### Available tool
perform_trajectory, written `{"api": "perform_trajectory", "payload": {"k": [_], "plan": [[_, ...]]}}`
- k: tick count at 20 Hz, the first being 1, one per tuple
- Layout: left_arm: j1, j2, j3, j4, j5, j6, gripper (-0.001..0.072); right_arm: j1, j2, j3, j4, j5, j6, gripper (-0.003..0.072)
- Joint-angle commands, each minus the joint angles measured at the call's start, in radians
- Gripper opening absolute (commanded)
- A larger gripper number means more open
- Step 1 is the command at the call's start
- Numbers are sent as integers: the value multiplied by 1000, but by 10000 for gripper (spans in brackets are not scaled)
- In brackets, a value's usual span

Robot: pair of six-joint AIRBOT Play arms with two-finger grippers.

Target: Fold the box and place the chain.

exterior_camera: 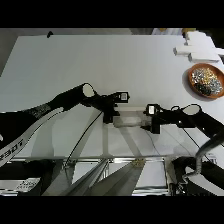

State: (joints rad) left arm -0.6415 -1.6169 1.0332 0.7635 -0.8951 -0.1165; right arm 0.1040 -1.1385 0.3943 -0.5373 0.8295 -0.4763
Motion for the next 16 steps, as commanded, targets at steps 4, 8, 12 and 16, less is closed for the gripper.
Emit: {"api": "perform_trajectory", "payload": {"k": [4, 8, 12, 16], "plan": [[0, 0, 0, 0, 0, 1, 11, -10, -64, 1, 98, 30, -136, 652], [0, 0, 0, 0, 0, 1, 11, -10, -78, 1, 97, 30, -135, 633], [0, 0, 0, 0, 0, 0, 11, -10, -92, 1, 98, 28, -136, 544], [0, 0, 0, 0, 1, 1, 11, -10, -109, 1, 101, 27, -161, 543]]}}
